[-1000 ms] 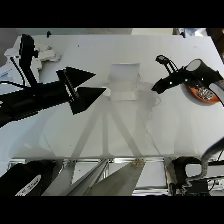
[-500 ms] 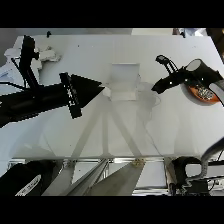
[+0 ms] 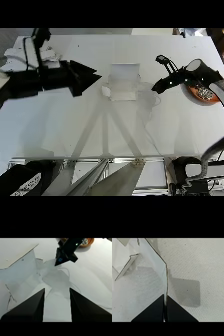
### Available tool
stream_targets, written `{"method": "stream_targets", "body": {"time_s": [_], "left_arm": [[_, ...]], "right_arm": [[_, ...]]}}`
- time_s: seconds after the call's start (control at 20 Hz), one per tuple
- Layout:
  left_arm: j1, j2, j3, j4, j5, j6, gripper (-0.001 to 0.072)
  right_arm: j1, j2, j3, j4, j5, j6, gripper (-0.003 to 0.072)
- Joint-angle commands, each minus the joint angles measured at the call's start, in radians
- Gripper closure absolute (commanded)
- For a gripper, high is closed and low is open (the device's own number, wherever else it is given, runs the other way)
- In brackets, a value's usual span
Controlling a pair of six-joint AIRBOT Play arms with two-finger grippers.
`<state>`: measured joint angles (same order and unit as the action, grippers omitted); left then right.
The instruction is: Fold the box and place the chain.
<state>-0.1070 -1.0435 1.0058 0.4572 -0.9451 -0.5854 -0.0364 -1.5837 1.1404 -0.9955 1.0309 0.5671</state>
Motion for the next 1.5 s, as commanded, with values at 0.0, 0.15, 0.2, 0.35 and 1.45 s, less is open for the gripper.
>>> {"method": "stream_targets", "body": {"time_s": [0.0,0.15,0.2,0.35,1.45], "left_arm": [[0.027,-0.206,0.178,0.149,-0.086,-0.033,0.0345],[0.030,-0.378,0.288,0.275,-0.109,-0.051,0.0242],[0.032,-0.425,0.304,0.272,-0.110,-0.051,0.0239],[0.034,-0.571,0.371,0.269,-0.133,-0.050,0.0167],[-0.048,-0.881,0.671,0.204,-0.094,0.038,0.0076]], "right_arm": [[0.000,0.000,0.000,0.000,0.000,0.000,0.0676],[0.000,-0.001,0.000,0.000,0.000,0.000,0.0676],[0.000,0.000,0.000,0.000,0.000,0.000,0.0676],[0.000,-0.001,0.000,0.000,0.000,0.000,0.0676],[0.000,0.000,0.000,0.000,0.000,0.000,0.0676]]}}
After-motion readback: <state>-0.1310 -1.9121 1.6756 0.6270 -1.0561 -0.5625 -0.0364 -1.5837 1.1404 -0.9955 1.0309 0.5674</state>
